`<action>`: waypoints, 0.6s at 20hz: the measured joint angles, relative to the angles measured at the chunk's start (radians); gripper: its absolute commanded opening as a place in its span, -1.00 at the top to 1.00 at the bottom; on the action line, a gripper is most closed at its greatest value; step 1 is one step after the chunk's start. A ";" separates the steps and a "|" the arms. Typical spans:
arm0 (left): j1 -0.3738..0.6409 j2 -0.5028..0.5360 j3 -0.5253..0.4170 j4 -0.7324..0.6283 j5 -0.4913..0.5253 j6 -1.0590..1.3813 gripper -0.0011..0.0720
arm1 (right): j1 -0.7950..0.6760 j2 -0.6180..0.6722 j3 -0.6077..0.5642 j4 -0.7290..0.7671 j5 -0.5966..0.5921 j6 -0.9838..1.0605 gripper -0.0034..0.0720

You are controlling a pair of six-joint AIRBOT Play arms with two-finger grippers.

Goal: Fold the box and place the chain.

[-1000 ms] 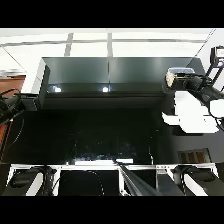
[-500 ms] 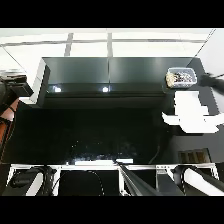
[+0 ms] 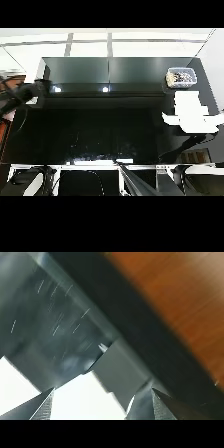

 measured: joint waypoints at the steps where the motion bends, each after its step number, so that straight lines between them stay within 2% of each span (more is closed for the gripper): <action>1: -0.001 -0.043 0.025 -0.003 -0.065 -0.022 -0.97 | 0.008 -0.023 0.018 -0.005 0.047 -0.043 -0.97; 2: -0.002 -0.087 0.051 -0.008 -0.122 -0.047 -0.97 | 0.016 -0.037 0.030 -0.009 0.068 -0.077 -0.60; 3: -0.002 -0.123 0.072 -0.009 -0.169 -0.068 -0.97 | 0.026 -0.050 0.039 -0.014 0.089 -0.108 0.05; 4: -0.002 -0.155 0.091 -0.012 -0.204 -0.082 -0.97 | 0.036 -0.058 0.045 -0.019 0.108 -0.134 0.89; 8: -0.002 -0.221 0.125 -0.016 -0.271 -0.123 -0.97 | 0.064 -0.047 0.050 -0.005 0.167 -0.200 0.87; 12: -0.002 -0.240 0.134 -0.013 -0.256 -0.143 -0.97 | 0.111 0.113 -0.070 0.121 0.190 -0.213 0.87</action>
